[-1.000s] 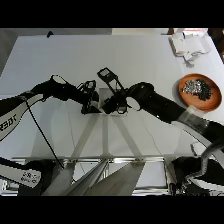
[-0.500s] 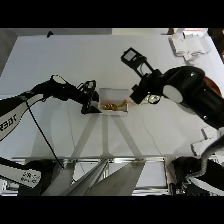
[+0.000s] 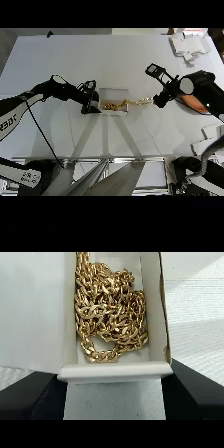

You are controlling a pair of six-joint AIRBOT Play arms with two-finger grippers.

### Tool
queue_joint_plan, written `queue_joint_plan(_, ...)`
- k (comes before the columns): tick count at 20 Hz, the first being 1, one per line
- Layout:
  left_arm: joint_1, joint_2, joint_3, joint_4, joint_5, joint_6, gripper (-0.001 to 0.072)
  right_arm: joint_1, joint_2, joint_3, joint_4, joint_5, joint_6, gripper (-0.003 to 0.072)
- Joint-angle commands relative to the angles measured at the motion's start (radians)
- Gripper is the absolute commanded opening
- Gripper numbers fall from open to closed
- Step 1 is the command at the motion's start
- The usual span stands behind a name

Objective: Fold the box and place the chain.

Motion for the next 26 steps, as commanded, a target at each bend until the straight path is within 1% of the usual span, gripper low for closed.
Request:
queue_joint_plan(1,0.001,0.0,0.0,0.0,0.0,0.0,0.0337,-0.057,-0.098,-0.029,0.055,-0.085,-0.026,0.061)
queue_joint_plan(2,0.001,0.0,0.0,0.0,0.0,0.0,0.0337,-0.057,-0.128,-0.029,0.055,-0.106,-0.033,0.0646)
queue_joint_plan(3,0.001,0.0,0.0,0.0,0.0,0.0,0.0337,-0.057,-0.153,-0.029,0.055,-0.122,-0.055,0.0649)
queue_joint_plan(4,0.001,0.0,0.0,0.0,0.0,0.0,0.0337,-0.057,-0.176,-0.029,0.055,-0.135,-0.069,0.0669)
queue_joint_plan(9,0.001,0.0,0.0,0.0,0.0,0.0,0.0337,-0.057,-0.233,-0.029,0.093,-0.236,-0.086,0.0667)
queue_joint_plan(11,0.001,0.0,0.0,0.0,0.0,0.0,0.0337,-0.057,-0.243,-0.029,0.096,-0.236,-0.086,0.0647)
queue_joint_plan(13,0.001,0.0,0.0,0.0,0.0,0.0,0.0337,-0.057,-0.254,-0.029,0.096,-0.208,-0.085,0.0536)
queue_joint_plan(14,0.001,0.0,0.0,0.0,0.0,0.0,0.0337,-0.057,-0.259,-0.029,0.096,-0.195,-0.085,0.053)
queue_joint_plan(15,0.001,0.0,0.0,0.0,0.0,0.0,0.0337,-0.057,-0.261,-0.029,0.096,-0.182,-0.085,0.0485)
queue_joint_plan(17,0.001,0.0,0.0,0.0,0.0,0.0,0.0337,-0.057,-0.26,-0.029,0.095,-0.15,-0.085,0.0235)
queue_joint_plan(18,0.001,0.0,0.0,0.0,0.0,0.0,0.0337,-0.057,-0.26,-0.029,0.095,-0.137,-0.085,0.0085)
queue_joint_plan(19,0.001,0.0,0.0,0.0,0.0,0.0,0.0337,-0.056,-0.258,-0.029,0.095,-0.123,-0.085,0.0012)
queue_joint_plan(22,0.0,0.0,0.0,0.0,0.0,0.0,0.0337,-0.042,-0.237,-0.029,0.096,-0.114,-0.084,0.001)
queue_joint_plan(26,0.0,0.0,0.0,0.0,0.0,0.0,0.0337,0.002,-0.162,-0.029,0.097,-0.116,-0.074,0.0008)
